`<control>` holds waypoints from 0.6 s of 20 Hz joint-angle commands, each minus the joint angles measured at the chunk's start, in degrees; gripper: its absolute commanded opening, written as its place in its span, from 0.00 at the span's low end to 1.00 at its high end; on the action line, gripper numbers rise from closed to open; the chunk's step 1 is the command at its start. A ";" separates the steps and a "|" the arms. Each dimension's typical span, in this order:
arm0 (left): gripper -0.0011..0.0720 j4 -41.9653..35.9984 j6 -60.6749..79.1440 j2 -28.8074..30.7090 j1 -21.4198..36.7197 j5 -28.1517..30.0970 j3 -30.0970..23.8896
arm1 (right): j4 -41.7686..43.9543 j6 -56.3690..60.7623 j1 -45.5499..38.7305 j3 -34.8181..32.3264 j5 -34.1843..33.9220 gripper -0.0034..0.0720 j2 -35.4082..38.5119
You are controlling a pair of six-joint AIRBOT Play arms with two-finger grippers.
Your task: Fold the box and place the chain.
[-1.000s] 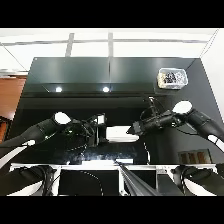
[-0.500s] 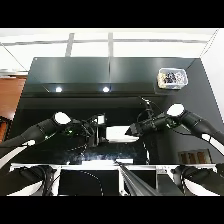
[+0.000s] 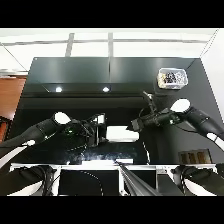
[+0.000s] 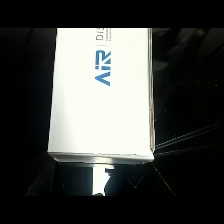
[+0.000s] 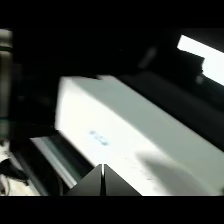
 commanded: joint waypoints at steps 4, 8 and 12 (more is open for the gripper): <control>1.00 3.52 -3.76 5.27 0.44 0.07 0.04 | -2.64 3.04 -14.16 6.19 10.08 0.07 11.41; 1.00 18.10 -24.11 13.81 0.37 -3.37 0.35 | -2.78 3.37 -22.27 6.16 13.70 0.07 16.39; 0.99 18.01 -35.93 14.14 -2.71 -7.17 7.06 | -3.61 3.37 -24.11 6.19 10.95 0.07 17.38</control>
